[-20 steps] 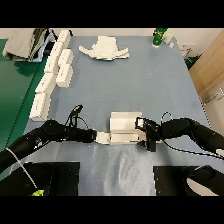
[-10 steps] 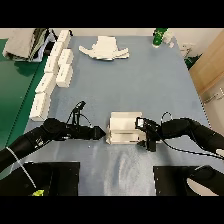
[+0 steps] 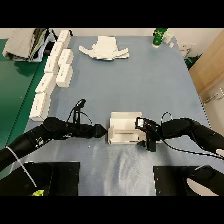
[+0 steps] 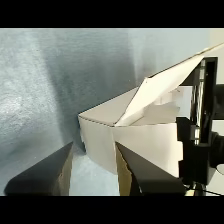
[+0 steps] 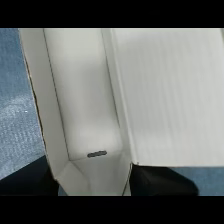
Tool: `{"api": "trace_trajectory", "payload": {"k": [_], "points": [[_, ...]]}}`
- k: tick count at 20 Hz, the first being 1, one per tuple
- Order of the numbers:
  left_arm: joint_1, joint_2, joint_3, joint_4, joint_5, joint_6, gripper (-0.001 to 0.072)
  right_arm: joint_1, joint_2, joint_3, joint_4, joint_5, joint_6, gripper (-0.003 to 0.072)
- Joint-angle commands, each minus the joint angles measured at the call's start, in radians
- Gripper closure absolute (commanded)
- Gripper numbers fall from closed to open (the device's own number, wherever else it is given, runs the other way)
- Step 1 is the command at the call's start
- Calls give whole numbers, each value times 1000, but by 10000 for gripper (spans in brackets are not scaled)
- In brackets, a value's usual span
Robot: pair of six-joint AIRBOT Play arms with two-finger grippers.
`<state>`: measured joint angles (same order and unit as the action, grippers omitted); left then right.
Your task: Fold the box.
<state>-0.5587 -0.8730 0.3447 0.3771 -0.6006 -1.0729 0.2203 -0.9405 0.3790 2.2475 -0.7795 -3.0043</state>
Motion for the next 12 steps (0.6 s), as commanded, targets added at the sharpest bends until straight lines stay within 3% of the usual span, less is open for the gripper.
{"api": "trace_trajectory", "payload": {"k": [1,5,7,12], "points": [[-51,-1,32,64,22,-58,307,0,1,0,0,0,0,176],[-197,-22,108,398,87,-467,307,0,1,0,0,0,0,176],[-260,-72,167,569,80,-672,307,0,1,0,0,0,0,176],[-398,-227,345,852,-5,-1028,307,0,1,0,0,0,0,176]]}}
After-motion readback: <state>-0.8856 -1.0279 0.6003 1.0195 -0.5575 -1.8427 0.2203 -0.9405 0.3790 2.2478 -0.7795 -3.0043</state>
